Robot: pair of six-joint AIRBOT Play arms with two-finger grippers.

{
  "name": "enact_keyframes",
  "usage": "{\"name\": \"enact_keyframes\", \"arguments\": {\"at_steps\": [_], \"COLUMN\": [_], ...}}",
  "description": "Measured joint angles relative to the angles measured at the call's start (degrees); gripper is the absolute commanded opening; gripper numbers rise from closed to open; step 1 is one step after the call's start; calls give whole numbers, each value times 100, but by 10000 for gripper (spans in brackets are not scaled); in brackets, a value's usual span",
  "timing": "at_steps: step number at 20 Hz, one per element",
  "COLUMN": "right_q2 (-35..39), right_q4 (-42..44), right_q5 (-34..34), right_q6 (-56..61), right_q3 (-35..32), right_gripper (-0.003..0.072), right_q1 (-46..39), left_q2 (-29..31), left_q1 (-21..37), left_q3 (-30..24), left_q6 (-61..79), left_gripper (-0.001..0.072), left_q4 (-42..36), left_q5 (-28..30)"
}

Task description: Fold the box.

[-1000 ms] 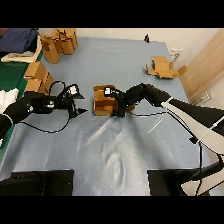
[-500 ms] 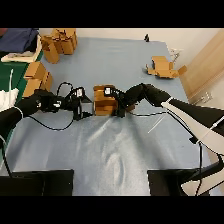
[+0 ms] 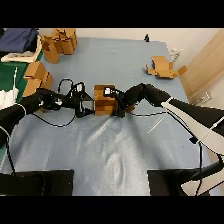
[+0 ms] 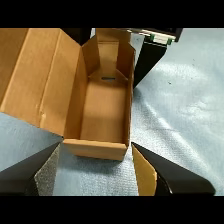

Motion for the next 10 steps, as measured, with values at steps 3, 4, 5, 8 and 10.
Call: {"name": "enact_keyframes", "arguments": {"at_steps": [3,4,5,8,10], "right_q2": [0,0,0,0,0], "right_q4": [-4,-4,-7,-11,-11], "right_q5": [-2,-2,-2,-4,-7], "right_q6": [4,4,4,7,7], "right_q3": [0,0,0,-2,-2], "right_gripper": [708,708,709,708,708], "right_q1": [0,0,0,0,0], "left_q2": [-85,-109,-129,-212,-271], "left_q1": [0,0,0,0,0], "left_q3": [24,35,59,160,245], "left_q6": [-50,-61,-66,-83,-103], "left_gripper": [693,693,693,693,693], "left_q4": [-13,-7,2,7,63], "left_q5": [-55,-74,-81,-107,-151]}}
